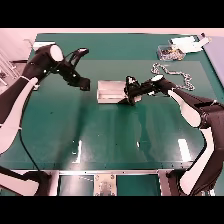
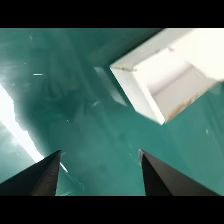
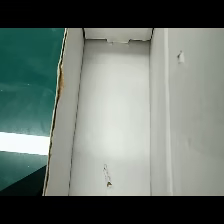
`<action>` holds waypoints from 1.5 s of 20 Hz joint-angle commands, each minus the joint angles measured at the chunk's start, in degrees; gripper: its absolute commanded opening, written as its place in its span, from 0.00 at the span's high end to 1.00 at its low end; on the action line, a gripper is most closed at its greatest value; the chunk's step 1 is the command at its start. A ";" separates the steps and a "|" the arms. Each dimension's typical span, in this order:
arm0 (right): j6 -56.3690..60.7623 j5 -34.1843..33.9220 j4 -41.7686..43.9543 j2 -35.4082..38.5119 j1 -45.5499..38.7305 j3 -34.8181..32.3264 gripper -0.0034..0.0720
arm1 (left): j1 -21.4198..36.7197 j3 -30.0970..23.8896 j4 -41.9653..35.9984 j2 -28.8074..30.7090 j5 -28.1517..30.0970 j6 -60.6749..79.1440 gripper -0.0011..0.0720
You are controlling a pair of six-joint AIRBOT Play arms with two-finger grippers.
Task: Fold the box and place the chain.
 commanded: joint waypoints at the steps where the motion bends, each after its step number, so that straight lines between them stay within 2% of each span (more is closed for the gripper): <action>1: 0.02 0.00 0.02 0.00 0.00 0.00 0.18 | 5.29 -5.97 -15.93 0.42 -0.87 23.12 0.21; 2: 0.02 0.00 0.02 0.00 -0.02 0.00 0.18 | 6.19 -8.35 -18.05 0.42 0.11 27.32 0.21; 5: 0.02 0.00 0.02 0.00 0.00 0.00 0.18 | 6.34 -15.23 -23.96 0.39 9.57 49.46 0.20; 6: 0.02 0.00 0.02 0.00 0.00 0.00 0.18 | 6.34 -17.68 -28.65 0.33 12.72 59.06 0.00; 7: 0.02 0.00 0.02 0.00 0.00 0.00 0.18 | 6.34 -19.47 -32.87 0.15 15.06 66.58 0.00; 10: 0.02 0.00 0.02 0.00 0.00 0.00 0.18 | 6.36 -20.70 -38.51 -2.95 16.06 83.01 0.00; 13: 0.02 0.00 0.02 0.00 0.00 0.00 0.18 | 7.06 -20.70 -42.42 -6.12 15.87 91.34 0.00; 21: 0.02 0.00 0.02 0.00 -0.02 0.00 0.18 | 7.19 -17.35 -43.87 -10.47 12.61 93.35 0.00; 30: 0.02 0.00 0.02 0.00 0.00 0.00 0.18 | 7.41 -17.22 -45.05 -11.13 10.56 93.35 0.00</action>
